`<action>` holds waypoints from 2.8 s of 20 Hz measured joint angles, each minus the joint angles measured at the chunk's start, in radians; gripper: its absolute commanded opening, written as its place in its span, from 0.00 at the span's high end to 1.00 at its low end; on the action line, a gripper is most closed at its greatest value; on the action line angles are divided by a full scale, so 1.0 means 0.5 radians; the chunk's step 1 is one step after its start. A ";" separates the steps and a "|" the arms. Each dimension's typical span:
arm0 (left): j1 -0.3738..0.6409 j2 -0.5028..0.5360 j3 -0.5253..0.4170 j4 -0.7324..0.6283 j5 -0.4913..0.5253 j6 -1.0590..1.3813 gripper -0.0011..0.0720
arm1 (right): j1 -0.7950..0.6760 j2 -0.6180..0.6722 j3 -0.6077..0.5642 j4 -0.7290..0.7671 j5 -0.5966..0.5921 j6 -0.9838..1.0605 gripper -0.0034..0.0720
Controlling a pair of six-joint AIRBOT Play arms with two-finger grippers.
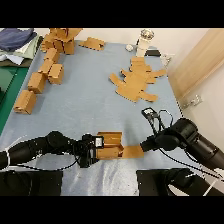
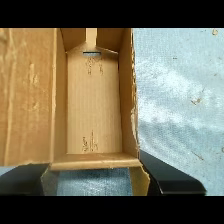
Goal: Fold the box.
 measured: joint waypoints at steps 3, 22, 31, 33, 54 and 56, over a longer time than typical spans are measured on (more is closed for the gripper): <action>0.000 0.000 0.000 0.000 0.001 0.000 0.27 | -0.064 -0.050 -0.122 0.185 0.101 0.121 0.95; 0.000 0.000 0.000 0.000 0.002 0.002 0.27 | -0.049 -0.045 -0.308 1.064 0.632 -0.043 0.95; 0.000 0.000 0.000 0.000 0.001 0.002 0.27 | -0.048 0.078 -0.220 1.243 0.603 -0.056 0.56; 0.000 0.000 0.000 0.000 0.002 0.002 0.27 | -0.047 0.082 -0.197 1.254 0.602 -0.056 0.45; 0.000 0.000 0.000 0.000 0.001 0.002 0.27 | 0.677 -1.011 0.601 0.494 0.214 0.929 0.40; 0.000 0.000 0.000 0.000 0.001 0.002 0.27 | 0.712 -1.115 0.642 0.468 0.175 1.011 0.40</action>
